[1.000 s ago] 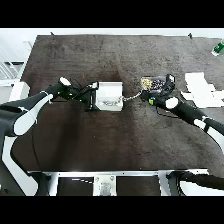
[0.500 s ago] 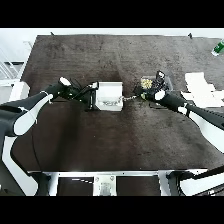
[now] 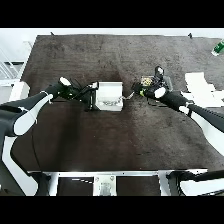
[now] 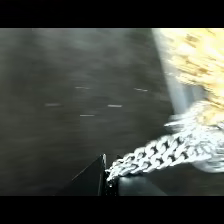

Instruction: Fold the box and place the chain.

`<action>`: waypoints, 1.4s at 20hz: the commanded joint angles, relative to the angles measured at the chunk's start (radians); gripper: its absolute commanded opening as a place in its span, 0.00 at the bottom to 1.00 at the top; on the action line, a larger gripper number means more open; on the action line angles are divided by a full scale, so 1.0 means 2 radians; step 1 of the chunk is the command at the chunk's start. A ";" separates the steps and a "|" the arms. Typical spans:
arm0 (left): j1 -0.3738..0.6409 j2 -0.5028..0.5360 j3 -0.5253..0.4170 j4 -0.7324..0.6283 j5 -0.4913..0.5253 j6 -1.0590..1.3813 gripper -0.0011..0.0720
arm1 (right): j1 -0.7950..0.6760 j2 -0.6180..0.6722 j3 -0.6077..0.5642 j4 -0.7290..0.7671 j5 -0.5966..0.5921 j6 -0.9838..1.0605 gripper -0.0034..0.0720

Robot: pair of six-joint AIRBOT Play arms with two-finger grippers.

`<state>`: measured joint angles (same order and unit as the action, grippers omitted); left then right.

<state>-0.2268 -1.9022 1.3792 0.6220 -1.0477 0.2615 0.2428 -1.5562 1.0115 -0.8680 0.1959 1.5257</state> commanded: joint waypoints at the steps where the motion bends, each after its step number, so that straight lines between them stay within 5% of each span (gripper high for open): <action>1: 0.000 0.000 0.000 0.000 0.000 0.000 0.73 | 0.021 0.082 -0.004 -0.004 0.038 -0.033 0.06; 11: 0.000 0.000 0.000 0.000 0.000 0.000 0.74 | 0.075 0.233 0.002 -0.011 0.056 -0.061 0.06; 28: 0.000 0.000 0.000 0.000 0.000 0.000 0.74 | 0.175 0.216 0.037 -0.007 -0.004 -0.087 0.06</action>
<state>-0.2268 -1.9022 1.3792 0.6216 -1.0473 0.2619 0.5716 -1.1114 1.0843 -0.8837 0.2302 1.3537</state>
